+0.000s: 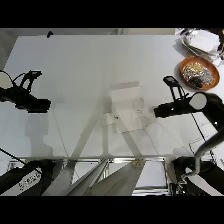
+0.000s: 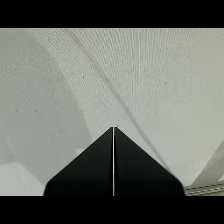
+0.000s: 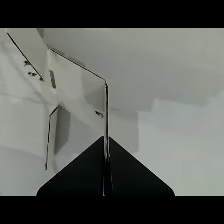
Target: Fold the box and place the chain.
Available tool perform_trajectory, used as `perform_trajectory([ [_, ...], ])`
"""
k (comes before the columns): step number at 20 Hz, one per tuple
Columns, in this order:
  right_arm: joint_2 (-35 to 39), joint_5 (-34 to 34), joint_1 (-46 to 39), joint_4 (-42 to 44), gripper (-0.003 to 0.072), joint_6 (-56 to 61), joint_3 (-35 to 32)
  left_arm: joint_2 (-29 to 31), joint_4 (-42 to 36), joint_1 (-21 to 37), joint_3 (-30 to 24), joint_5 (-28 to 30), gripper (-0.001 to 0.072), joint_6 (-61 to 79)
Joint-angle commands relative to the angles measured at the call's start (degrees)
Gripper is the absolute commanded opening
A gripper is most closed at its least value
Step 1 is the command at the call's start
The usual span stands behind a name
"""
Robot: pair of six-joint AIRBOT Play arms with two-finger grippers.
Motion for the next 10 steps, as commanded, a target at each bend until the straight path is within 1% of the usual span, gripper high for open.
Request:
perform_trajectory([
  [1, 1.7, -9.4, 8.5, 2.6, 0.0010, 3.8, -2.4, 0.0, -1.0, 0.0, 0.0, 0.5, 0.0013, 0.2],
  [3, 1.7, -9.7, 9.3, 2.7, 0.0011, 4.5, -2.4, -0.1, -3.3, 0.1, 0.0, 1.6, 0.0012, -0.2],
  [6, 1.7, -9.1, 9.3, 2.2, 0.0011, 4.5, -2.4, -0.2, -8.9, 0.0, 0.0, 6.2, 0.0012, 3.4],
  [8, 1.7, -9.0, 9.3, 2.5, 0.0012, 4.5, -2.4, -0.2, -10.1, 0.0, 0.0, 8.1, 0.0012, 5.7],
  [10, 1.7, -9.0, 9.3, 2.5, 0.0012, 4.5, -2.4, -0.2, -10.8, 0.0, 0.0, 8.8, 0.0013, 7.2],
])
